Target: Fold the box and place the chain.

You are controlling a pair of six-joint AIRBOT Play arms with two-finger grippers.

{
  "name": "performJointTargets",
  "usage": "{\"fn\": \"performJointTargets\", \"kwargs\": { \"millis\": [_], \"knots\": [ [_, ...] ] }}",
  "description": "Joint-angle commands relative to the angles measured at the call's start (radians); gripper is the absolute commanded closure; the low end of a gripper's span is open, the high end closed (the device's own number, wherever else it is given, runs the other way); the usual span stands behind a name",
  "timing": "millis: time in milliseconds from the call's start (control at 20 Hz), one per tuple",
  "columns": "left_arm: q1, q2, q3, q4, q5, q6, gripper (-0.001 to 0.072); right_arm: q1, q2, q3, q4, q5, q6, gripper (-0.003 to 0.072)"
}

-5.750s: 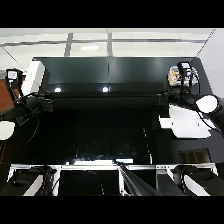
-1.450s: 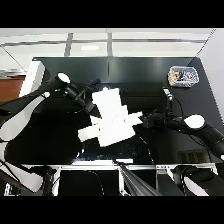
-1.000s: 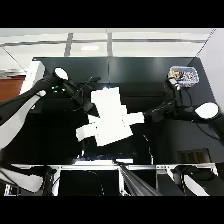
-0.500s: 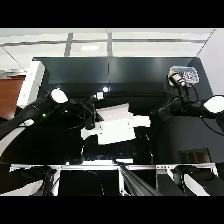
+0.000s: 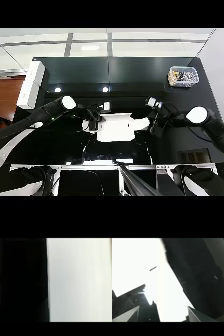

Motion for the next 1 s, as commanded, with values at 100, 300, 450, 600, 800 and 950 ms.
{"fn": "performJointTargets", "kwargs": {
  "millis": [100, 300, 450, 600, 800, 950],
  "knots": [
    [-0.003, -0.006, -0.001, 0.012, 0.013, 0.011, 0.0681, 0.149, -0.037, -0.058, 0.000, -0.093, -0.180, -0.0025],
    [-0.003, -0.006, -0.001, 0.012, 0.013, 0.011, 0.0681, 0.216, -0.085, -0.058, 0.018, -0.146, -0.220, -0.0025],
    [-0.003, -0.006, -0.001, 0.011, 0.013, 0.011, 0.0681, 0.257, -0.130, -0.058, 0.089, -0.212, -0.226, -0.0025],
    [-0.003, -0.006, -0.001, 0.011, 0.012, 0.010, 0.0682, 0.293, -0.158, -0.058, 0.124, -0.265, -0.226, -0.0025],
    [-0.003, -0.006, -0.001, 0.011, -0.003, 0.010, 0.0681, 0.301, -0.132, -0.057, 0.123, -0.282, -0.226, -0.0025],
    [-0.003, -0.006, -0.001, 0.011, -0.006, 0.010, 0.0681, 0.298, -0.097, -0.039, 0.064, -0.279, -0.225, -0.0025]
  ]
}}
